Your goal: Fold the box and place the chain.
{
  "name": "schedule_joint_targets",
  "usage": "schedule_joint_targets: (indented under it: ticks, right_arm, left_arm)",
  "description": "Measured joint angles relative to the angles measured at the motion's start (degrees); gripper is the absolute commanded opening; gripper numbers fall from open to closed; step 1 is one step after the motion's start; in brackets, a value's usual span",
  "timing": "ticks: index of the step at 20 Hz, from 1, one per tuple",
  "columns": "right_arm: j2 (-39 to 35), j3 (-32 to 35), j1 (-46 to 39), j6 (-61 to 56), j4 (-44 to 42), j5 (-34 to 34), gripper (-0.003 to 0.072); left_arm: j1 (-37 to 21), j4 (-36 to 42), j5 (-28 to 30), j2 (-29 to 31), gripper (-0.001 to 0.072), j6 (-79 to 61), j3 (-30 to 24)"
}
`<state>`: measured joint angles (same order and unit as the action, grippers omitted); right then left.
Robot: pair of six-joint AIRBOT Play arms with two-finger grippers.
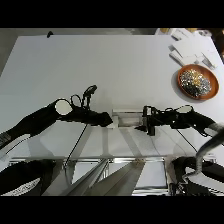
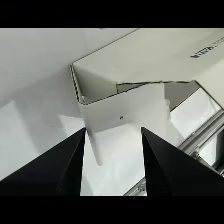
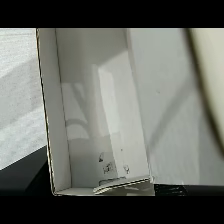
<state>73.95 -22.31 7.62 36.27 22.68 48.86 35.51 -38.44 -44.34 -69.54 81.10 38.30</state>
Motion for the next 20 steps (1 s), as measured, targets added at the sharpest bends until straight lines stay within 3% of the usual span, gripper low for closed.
schedule_joint_targets:
  ticks: [7,20]
  right_arm:
    - [0.0,0.0,0.0,0.0,0.0,0.0,0.0458]
    - [0.0,0.0,0.0,0.0,0.0,0.0,0.0458]
  left_arm:
    - [2.4,-0.5,2.4,-0.8,0.0395,0.4,0.9]
    - [7.8,-13.1,4.9,-2.2,0.0392,15.6,4.9]
